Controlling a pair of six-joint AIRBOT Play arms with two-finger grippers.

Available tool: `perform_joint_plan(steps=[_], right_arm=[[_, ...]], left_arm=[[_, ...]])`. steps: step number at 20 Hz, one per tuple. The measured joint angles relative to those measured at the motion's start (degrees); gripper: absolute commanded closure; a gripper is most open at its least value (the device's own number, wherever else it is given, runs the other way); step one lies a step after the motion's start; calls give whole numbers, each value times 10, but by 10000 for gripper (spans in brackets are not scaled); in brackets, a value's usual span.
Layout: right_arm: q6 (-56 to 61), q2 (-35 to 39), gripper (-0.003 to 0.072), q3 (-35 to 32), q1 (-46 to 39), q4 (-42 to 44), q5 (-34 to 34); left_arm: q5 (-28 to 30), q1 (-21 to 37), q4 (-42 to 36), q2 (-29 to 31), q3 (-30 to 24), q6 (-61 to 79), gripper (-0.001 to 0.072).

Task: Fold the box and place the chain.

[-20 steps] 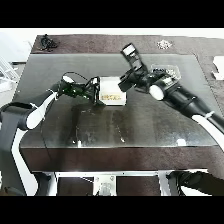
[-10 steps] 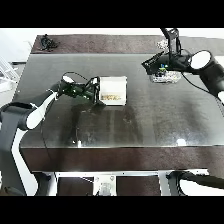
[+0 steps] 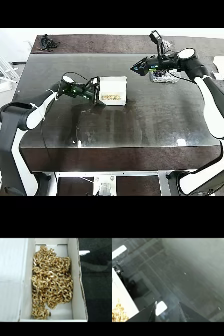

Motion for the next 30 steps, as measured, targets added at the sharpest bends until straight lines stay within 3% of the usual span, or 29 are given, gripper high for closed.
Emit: perform_joint_plan(steps=[9,10,13,20,24,26,30], right_arm=[[-30,-42,354,30,42,-56,52],[-34,-42,300,31,46,-61,61],[-41,-40,299,32,55,-72,107],[-49,-11,320,27,69,-80,171],[-77,-4,324,-2,71,-68,153],[-90,-3,406,-11,75,-62,150],[-113,4,410,-40,78,-46,143]], left_arm=[[0,0,0,0,0,0,250],[0,0,0,0,0,0,250],[0,0,0,0,0,0,251],[0,0,0,0,0,0,251],[0,0,0,0,0,0,250],[1,0,0,0,0,0,250],[1,0,0,0,0,0,251]])
